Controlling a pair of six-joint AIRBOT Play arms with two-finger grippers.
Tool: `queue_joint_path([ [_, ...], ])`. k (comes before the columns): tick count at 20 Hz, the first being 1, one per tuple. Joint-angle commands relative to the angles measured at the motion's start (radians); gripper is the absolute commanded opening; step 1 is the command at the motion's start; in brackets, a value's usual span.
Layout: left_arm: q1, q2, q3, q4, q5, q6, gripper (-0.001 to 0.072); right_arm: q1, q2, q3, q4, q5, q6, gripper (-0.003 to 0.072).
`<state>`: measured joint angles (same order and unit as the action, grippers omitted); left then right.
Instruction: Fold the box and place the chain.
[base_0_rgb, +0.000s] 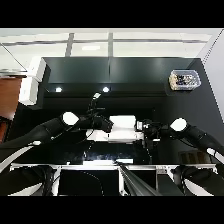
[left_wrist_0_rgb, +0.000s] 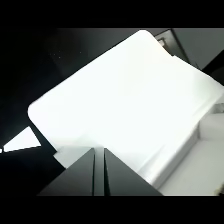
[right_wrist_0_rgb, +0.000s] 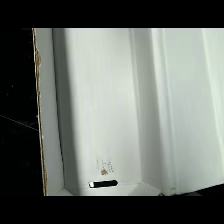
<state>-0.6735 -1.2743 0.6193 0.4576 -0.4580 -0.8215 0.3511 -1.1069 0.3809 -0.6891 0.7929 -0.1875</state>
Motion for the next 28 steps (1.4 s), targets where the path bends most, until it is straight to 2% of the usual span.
queue_joint_path([
  [1, 0.003, -0.016, 0.013, 0.048, 0.031, 0.014, 0.0086, 0.0, 0.0, 0.0, 0.0, 0.0, 0.0, 0.0235],
  [3, 0.038, 0.002, 0.038, 0.102, -0.002, 0.013, 0.0086, 0.0, 0.0, 0.0, 0.0, 0.0, 0.001, 0.0235],
  [6, 0.11, 0.113, 0.05, 0.232, -0.076, 0.003, 0.0086, 0.0, 0.0, 0.0, 0.0, 0.0, 0.001, 0.0235],
  [8, 0.155, 0.211, 0.05, 0.352, -0.158, 0.006, 0.0086, 0.0, 0.0, 0.0, 0.0, 0.0, 0.001, 0.0235],
  [10, 0.179, 0.306, 0.048, 0.557, -0.274, 0.048, 0.009, 0.0, 0.0, 0.0, 0.0, 0.0, 0.001, 0.0234],
  [11, 0.183, 0.34, 0.043, 0.636, -0.315, 0.048, 0.0198, 0.0, 0.0, 0.0, 0.0, 0.0, 0.001, 0.0234],
  [13, 0.179, 0.36, 0.01, 0.681, -0.335, 0.096, 0.046, 0.0, 0.0, 0.0, 0.0, 0.0, 0.001, 0.0235],
  [14, 0.173, 0.353, -0.014, 0.671, -0.321, 0.149, 0.0685, 0.0, 0.0, 0.0, 0.0, 0.0, 0.001, 0.0235],
  [16, 0.148, 0.323, -0.061, 0.66, -0.277, 0.28, 0.0707, 0.0, 0.0, 0.0, 0.0, 0.0, 0.001, 0.0235],
  [18, 0.122, 0.278, -0.083, 0.624, -0.216, 0.294, 0.0707, 0.0, 0.0, 0.0, 0.0, 0.0, 0.001, 0.0235],
  [20, 0.113, 0.24, -0.076, 0.536, -0.24, 0.301, 0.0707, 0.0, 0.0, 0.0, 0.0, 0.001, 0.001, 0.0235],
  [23, 0.095, 0.222, -0.072, 0.517, -0.306, 0.491, 0.0707, 0.0, 0.0, 0.0, 0.001, 0.0, 0.001, 0.0235],
  [28, 0.085, 0.15, -0.068, 0.37, -0.304, 0.718, 0.07, 0.0, 0.0, 0.0, 0.001, 0.0, 0.001, 0.0235],
])
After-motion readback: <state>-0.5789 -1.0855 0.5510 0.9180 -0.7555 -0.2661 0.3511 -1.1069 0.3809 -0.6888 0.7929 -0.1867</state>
